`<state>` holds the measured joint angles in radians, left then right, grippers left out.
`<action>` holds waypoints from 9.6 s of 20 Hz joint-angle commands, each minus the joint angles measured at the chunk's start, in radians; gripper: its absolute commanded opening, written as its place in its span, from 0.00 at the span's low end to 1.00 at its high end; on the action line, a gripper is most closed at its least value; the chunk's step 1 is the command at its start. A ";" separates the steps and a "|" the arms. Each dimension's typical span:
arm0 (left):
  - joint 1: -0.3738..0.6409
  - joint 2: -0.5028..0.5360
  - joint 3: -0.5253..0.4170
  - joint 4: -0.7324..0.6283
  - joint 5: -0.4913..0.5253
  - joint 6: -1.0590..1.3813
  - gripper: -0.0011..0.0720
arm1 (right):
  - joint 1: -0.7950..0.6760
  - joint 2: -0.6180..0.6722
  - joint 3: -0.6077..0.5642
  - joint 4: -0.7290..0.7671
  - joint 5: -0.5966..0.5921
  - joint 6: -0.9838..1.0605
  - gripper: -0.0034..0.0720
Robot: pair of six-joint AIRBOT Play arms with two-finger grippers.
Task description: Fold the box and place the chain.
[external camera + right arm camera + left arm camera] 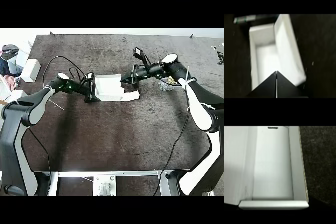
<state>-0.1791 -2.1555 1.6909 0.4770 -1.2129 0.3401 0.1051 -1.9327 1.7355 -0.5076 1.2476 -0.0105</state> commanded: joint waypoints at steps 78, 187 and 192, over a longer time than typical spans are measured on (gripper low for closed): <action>0.000 0.000 0.000 0.000 0.000 0.000 0.59 | 0.153 -0.049 -0.036 -0.382 -0.156 -0.050 0.49; 0.000 0.000 0.000 0.000 0.000 0.000 0.59 | 0.359 -0.180 0.301 -1.093 0.090 1.921 0.48; 0.000 0.000 0.000 0.000 0.000 0.000 0.59 | 0.359 -0.184 0.301 -1.120 0.101 1.988 0.48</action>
<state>-0.1799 -2.1555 1.6913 0.4763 -1.2121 0.3401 0.4633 -2.1090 2.0312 -1.6058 1.3315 1.9308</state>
